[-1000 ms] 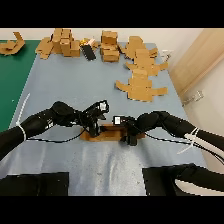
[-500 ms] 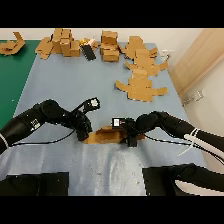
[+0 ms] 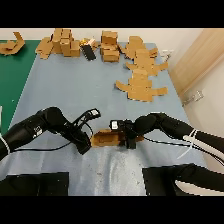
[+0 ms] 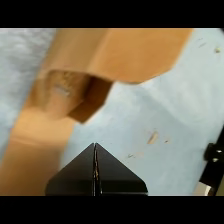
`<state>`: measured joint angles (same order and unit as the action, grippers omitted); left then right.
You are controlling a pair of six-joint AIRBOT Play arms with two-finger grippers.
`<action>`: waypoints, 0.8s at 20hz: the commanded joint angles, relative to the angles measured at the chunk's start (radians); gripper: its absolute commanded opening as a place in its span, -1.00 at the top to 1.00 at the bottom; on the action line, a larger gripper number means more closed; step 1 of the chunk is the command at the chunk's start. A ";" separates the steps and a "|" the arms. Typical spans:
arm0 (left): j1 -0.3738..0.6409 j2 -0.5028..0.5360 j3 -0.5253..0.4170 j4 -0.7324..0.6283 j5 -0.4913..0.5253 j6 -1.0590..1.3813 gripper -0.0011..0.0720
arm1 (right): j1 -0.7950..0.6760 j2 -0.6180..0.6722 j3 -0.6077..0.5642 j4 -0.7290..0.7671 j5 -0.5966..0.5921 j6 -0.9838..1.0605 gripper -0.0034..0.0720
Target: Fold the box.
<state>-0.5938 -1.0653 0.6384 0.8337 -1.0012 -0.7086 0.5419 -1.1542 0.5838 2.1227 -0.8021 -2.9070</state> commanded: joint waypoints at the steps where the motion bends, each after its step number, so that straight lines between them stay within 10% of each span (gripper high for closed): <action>1: -0.116 0.018 -0.045 -0.169 0.151 -0.007 0.95 | 0.002 0.000 0.000 0.002 0.000 0.001 -0.34; 7: -0.177 0.019 -0.046 -0.394 0.602 -0.023 0.95 | 0.002 0.000 0.000 0.005 -0.001 0.001 -0.34; 16: -0.178 -0.089 -0.046 -0.437 0.808 -0.044 0.95 | 0.002 0.000 0.000 0.005 -0.001 0.001 -0.34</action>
